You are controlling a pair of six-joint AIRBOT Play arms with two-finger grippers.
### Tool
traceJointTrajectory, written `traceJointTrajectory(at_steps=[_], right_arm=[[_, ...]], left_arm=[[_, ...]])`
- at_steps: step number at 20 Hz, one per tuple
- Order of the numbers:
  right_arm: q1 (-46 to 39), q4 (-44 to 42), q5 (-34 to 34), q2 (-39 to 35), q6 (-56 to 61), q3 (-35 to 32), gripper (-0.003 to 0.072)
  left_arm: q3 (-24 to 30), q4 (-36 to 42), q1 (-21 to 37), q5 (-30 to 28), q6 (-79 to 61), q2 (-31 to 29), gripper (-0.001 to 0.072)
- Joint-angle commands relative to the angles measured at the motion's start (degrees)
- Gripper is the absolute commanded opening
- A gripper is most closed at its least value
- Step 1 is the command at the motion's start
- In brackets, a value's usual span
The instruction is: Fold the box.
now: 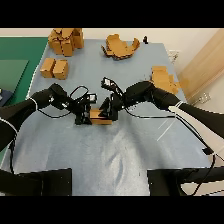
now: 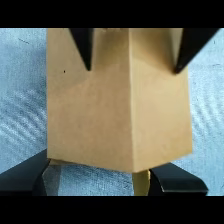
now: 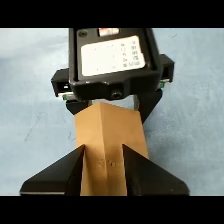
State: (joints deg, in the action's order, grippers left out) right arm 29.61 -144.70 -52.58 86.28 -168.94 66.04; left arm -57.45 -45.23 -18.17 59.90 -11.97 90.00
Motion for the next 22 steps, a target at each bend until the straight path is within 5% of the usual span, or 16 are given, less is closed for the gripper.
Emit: traceJointTrajectory(at_steps=[1,6,10,12,22], right_arm=[[0.1,2.4,3.0,-0.2,-3.6,-0.3,0.0392],[0.1,4.5,5.4,-0.2,-3.6,-0.3,0.0282],[0.2,5.0,5.1,-0.2,-3.4,-0.3,0.027],[0.2,5.0,4.5,-0.2,-3.4,-0.3,0.0142],[0.2,5.0,2.5,2.2,-2.9,-2.4,0.0185]], left_arm=[[0.0,0.0,0.1,0.0,0.0,0.0,0.0097],[0.0,0.0,0.1,-0.4,0.0,0.0,0.0097],[0.0,0.0,0.1,-0.4,0.0,0.0,0.0097],[0.0,0.0,0.0,-0.4,0.0,0.0,0.0097],[0.0,0.0,0.1,-0.4,0.0,0.0,0.0097]])
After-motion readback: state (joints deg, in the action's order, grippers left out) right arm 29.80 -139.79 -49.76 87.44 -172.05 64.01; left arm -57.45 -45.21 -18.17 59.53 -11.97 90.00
